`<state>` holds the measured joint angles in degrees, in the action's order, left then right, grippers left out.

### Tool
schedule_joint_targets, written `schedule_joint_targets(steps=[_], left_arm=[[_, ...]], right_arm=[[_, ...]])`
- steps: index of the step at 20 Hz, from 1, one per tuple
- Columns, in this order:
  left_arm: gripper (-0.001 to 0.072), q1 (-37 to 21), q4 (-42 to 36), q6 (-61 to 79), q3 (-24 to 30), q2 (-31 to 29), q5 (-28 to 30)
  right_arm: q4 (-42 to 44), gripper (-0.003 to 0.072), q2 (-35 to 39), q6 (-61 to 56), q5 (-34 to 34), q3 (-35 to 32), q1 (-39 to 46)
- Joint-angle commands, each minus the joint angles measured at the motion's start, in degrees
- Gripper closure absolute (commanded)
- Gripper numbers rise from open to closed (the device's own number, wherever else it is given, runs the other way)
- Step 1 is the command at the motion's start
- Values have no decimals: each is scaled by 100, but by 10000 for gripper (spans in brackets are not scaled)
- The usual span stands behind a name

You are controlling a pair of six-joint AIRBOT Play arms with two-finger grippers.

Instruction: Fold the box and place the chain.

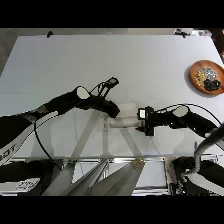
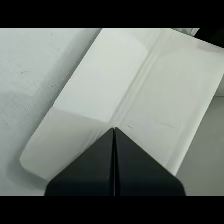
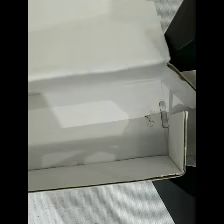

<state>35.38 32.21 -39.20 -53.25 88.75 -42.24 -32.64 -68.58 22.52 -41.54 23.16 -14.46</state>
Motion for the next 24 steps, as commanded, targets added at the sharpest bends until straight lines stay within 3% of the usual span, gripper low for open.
schedule_joint_targets(steps=[1,8,13,18,21,24], left_arm=[[703,-4,-286,348,-7,-245,90],[694,-4,-323,507,-7,-608,-74],[706,-4,-225,1086,-7,-988,-962],[707,-7,1189,289,24,-1486,-1165],[707,-9,1344,155,424,-1606,-1309],[707,-9,1357,-7,968,-1609,-1095]], right_arm=[[11,204,0,-13,22,0,0],[11,204,0,-13,22,0,0],[11,204,0,-13,22,0,0],[11,204,0,-13,22,0,0],[11,204,0,-13,22,0,0],[9,204,0,-13,22,0,0]])
